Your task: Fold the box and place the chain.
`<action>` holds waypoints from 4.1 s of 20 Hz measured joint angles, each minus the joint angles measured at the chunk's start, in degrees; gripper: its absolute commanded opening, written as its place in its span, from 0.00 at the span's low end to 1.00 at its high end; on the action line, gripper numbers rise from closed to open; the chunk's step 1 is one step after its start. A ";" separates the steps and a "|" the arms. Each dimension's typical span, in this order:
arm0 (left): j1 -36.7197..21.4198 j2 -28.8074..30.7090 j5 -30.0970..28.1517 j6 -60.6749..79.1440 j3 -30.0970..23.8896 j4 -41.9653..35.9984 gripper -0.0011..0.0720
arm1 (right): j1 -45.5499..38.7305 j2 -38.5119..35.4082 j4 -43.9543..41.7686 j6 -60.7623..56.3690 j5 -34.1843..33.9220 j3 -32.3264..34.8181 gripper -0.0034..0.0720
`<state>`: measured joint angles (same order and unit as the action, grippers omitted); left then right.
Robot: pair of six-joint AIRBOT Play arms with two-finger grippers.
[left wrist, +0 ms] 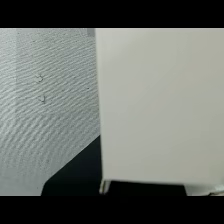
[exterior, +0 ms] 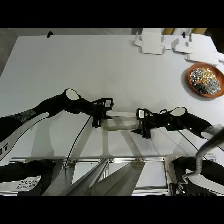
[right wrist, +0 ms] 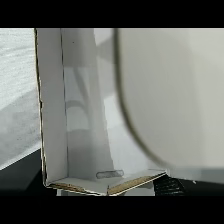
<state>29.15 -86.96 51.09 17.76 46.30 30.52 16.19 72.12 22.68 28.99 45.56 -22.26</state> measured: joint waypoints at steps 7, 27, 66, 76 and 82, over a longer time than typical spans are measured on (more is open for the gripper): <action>0.00 0.02 0.13 -0.02 0.02 -0.04 0.03 | 0.00 0.00 0.00 0.00 0.02 0.00 0.58; -2.69 8.20 2.32 -17.29 0.00 12.24 0.91 | 0.11 0.07 -0.07 -0.11 0.04 0.07 0.58; 9.49 7.41 -20.17 -32.33 -0.09 -2.40 0.03 | 0.09 0.04 0.00 0.00 0.09 0.07 0.58; 6.14 17.97 -1.38 -46.56 -0.81 22.51 0.02 | 0.09 0.04 0.00 0.02 0.07 0.04 0.58; 5.51 19.71 4.44 -45.64 -6.47 27.52 0.03 | 0.09 0.04 0.00 0.02 0.07 0.04 0.58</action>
<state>34.65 -67.24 55.53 -27.88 39.83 58.04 16.27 72.16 22.68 29.02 45.63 -22.22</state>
